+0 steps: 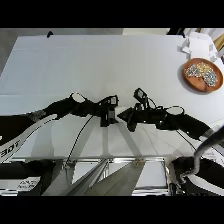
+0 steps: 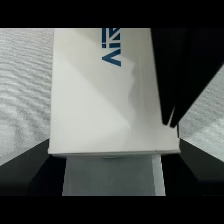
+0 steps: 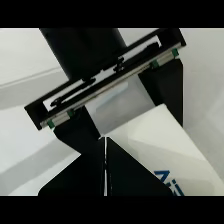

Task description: Fold the box and place the chain.

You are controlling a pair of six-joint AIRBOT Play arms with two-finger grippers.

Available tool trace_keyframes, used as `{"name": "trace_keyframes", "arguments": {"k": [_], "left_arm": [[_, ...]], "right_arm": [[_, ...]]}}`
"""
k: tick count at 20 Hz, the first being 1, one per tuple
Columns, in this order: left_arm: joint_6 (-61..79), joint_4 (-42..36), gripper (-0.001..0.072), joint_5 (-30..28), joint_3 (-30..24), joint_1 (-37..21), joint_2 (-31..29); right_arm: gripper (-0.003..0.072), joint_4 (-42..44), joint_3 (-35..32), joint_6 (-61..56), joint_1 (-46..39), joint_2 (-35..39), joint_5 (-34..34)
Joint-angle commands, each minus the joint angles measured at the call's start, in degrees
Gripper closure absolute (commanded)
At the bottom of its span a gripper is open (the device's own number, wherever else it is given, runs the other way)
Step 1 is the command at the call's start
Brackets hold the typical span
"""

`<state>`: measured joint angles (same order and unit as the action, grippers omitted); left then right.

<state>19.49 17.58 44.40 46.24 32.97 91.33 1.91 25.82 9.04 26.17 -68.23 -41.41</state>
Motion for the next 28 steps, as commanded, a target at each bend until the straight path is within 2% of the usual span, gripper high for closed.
{"name": "trace_keyframes", "arguments": {"k": [1, 6, 12, 17, 21, 24, 26, 28], "left_arm": [[0.0, 0.0, 0.0624, 0.0, 0.0, 0.0, 0.0], [0.0, 0.0, 0.0624, 0.0, 0.0, 0.0, 0.0], [0.0, 0.0, 0.0624, 0.0, 0.0, 0.0, 0.0], [0.0, 0.0, 0.0624, 0.0, 0.0, 0.0, 0.0], [0.0, 0.0, 0.0624, 0.0, 0.0, 0.0, 0.0], [0.0, 0.0, 0.0624, 0.0, 0.0, 0.0, 0.0], [0.0, 0.0, 0.0624, 0.0, 0.0, 0.0, 0.0], [0.0, 0.0, 0.0624, 0.0, 0.0, 0.0, 0.0]], "right_arm": [[0.0675, -1.4, 1.1, -0.5, 0.1, -0.1, 1.4], [0.0675, -9.2, 1.0, -6.3, 0.1, -0.2, 4.9], [0.0676, -12.3, 1.0, -6.6, 1.0, -0.3, 6.9], [0.0676, -26.1, 1.0, -17.9, 2.9, -0.3, 10.5], [0.0676, -25.5, 1.2, -18.2, 2.9, 1.3, 10.6], [0.0676, -25.7, 4.5, -18.3, 2.8, 5.5, 9.3], [0.0676, -28.9, 7.8, -23.8, 2.2, 8.8, 8.0], [0.0676, -40.5, 11.6, -38.2, 0.1, 12.1, 4.6]]}}
